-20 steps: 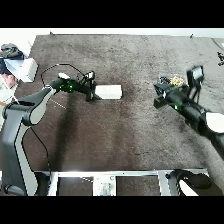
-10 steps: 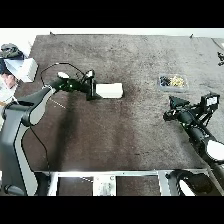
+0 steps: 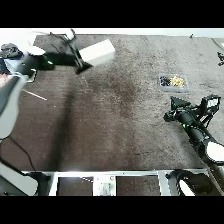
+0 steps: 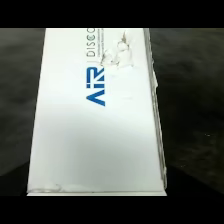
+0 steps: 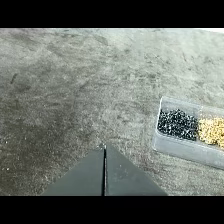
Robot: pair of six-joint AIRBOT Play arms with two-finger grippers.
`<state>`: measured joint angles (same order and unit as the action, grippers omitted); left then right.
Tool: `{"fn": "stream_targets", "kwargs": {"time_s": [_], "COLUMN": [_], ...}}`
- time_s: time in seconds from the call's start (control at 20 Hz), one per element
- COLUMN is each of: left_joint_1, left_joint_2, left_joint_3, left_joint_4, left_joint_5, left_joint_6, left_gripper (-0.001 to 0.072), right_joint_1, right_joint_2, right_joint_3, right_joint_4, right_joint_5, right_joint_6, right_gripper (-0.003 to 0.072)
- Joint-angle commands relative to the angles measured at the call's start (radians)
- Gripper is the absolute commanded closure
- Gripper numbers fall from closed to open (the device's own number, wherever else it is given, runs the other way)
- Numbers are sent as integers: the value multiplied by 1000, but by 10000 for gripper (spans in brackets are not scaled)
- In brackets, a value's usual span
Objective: Fold the box and place the chain.
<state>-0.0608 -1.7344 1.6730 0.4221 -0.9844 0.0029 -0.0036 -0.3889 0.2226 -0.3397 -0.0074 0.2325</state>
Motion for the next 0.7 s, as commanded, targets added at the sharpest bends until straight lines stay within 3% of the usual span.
{"fn": "stream_targets", "kwargs": {"time_s": [0.0, 0.2, 0.4, 0.55, 0.65], "left_joint_1": [115, 368, 657, 804, 833], "left_joint_2": [226, 525, 686, 692, 676], "left_joint_3": [-112, -471, -758, -851, -867], "left_joint_4": [97, 115, 144, 202, 274], "left_joint_5": [180, 214, 209, 197, 220], "left_joint_6": [-233, -372, -390, -386, -388], "left_gripper": [704, 704, 704, 704, 703], "right_joint_1": [0, 0, 0, 0, 0], "right_joint_2": [1, 1, 1, 1, 1], "right_joint_3": [0, 0, 0, 0, 0], "right_joint_4": [0, 0, 0, 0, 0], "right_joint_5": [-1, -1, -1, -1, -1], "right_joint_6": [0, 0, 0, 0, 0], "right_gripper": [694, 694, 694, 694, 694]}}
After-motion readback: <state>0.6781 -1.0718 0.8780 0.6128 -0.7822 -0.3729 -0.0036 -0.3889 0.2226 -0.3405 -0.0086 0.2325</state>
